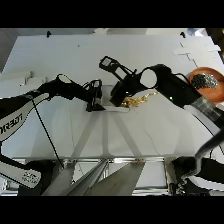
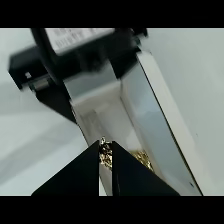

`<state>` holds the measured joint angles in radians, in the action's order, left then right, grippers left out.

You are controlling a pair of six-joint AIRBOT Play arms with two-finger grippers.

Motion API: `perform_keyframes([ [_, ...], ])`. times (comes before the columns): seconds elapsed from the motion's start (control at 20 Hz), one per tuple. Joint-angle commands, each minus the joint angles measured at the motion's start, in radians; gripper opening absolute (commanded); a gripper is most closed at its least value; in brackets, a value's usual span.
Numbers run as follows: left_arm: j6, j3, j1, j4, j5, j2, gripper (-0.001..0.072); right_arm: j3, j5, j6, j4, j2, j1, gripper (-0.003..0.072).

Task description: Fold the box and place the chain.

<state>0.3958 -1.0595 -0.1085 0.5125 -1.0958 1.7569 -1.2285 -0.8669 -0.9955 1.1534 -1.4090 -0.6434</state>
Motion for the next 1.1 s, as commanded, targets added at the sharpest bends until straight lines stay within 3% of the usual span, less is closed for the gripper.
perform_keyframes([
  [0.0,0.000,0.000,0.001,0.000,0.000,0.000,0.0464,-0.006,0.059,0.000,-0.058,-0.046,-0.029,0.0016],
  [0.1,0.000,0.000,0.001,0.000,0.000,0.000,0.0464,-0.006,0.055,0.001,-0.050,-0.081,-0.033,0.0029],
  [0.2,0.000,0.000,0.001,0.000,0.000,0.000,0.0464,-0.006,0.050,0.000,-0.026,-0.092,-0.032,0.0204],
  [0.35,0.000,0.000,0.001,0.000,0.000,0.000,0.0464,-0.007,-0.018,0.001,0.047,-0.068,-0.012,0.0205],
  [0.55,0.000,0.000,0.001,0.000,0.000,0.000,0.0464,-0.006,-0.187,0.002,0.122,0.019,0.118,0.0204],
  [0.85,0.000,0.000,0.001,0.000,0.000,0.000,0.0464,0.009,-0.241,0.188,0.127,0.052,0.338,0.0204],
  [0.9,0.000,0.000,0.001,0.000,0.000,0.000,0.0464,0.021,-0.241,0.255,0.127,0.034,0.355,0.0234],
  [0.95,0.000,0.000,0.001,0.000,0.000,0.000,0.0464,0.032,-0.240,0.320,0.127,0.010,0.364,0.0344],
  [1.05,0.000,0.000,0.001,0.000,0.000,0.000,0.0464,0.035,-0.240,0.412,0.126,-0.048,0.369,0.0448],
])
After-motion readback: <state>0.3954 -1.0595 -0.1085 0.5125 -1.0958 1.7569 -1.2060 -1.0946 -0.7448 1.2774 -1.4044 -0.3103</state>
